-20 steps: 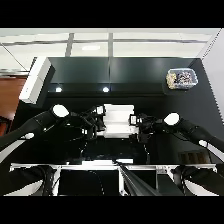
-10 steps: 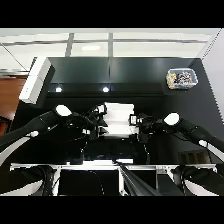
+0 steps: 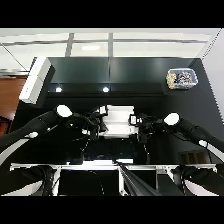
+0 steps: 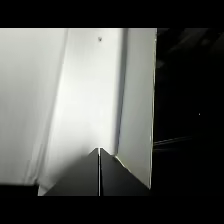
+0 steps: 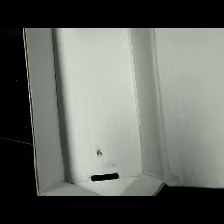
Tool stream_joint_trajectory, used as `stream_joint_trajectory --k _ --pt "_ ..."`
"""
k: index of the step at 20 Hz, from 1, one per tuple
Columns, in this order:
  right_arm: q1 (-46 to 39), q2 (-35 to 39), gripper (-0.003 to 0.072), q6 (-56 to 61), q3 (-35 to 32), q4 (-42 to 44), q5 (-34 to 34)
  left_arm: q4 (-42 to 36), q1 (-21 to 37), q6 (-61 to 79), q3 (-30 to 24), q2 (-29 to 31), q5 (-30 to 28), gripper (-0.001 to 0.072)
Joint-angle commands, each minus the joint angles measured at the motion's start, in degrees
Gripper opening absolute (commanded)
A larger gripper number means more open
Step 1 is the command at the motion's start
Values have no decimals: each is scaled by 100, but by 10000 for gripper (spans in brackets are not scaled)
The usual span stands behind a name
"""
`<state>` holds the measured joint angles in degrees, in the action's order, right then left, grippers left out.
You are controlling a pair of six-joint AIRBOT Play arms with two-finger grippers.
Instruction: Fold the box and place the chain.
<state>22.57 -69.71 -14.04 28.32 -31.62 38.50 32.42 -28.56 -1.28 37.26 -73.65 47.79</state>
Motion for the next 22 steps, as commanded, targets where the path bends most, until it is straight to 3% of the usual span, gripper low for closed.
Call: stream_joint_trajectory --k 1,5,7,11,13,14,17,22 --pt "7 -2 423 11 0 4 2 940 367 -1128 149 625 385 23" --pt "7 -2 423 11 0 4 2 903 1521 -1141 146 1853 1572 23" --pt "7 -2 423 11 0 4 2 1010 2214 -2188 116 2168 1670 23" --pt "7 -2 423 11 0 4 2 1762 3504 -6323 -282 1871 1397 23" --pt "7 -2 423 11 0 4 2 1211 3882 -6787 -619 1449 1582 23" --pt "7 -2 423 11 0 4 2 855 3943 -6620 -793 1248 1611 23" --pt "7 -2 423 11 0 4 2 774 3641 -6605 -988 531 1556 22" --pt "7 -2 423 11 0 4 2 -68 2441 -6262 -970 -310 949 22"
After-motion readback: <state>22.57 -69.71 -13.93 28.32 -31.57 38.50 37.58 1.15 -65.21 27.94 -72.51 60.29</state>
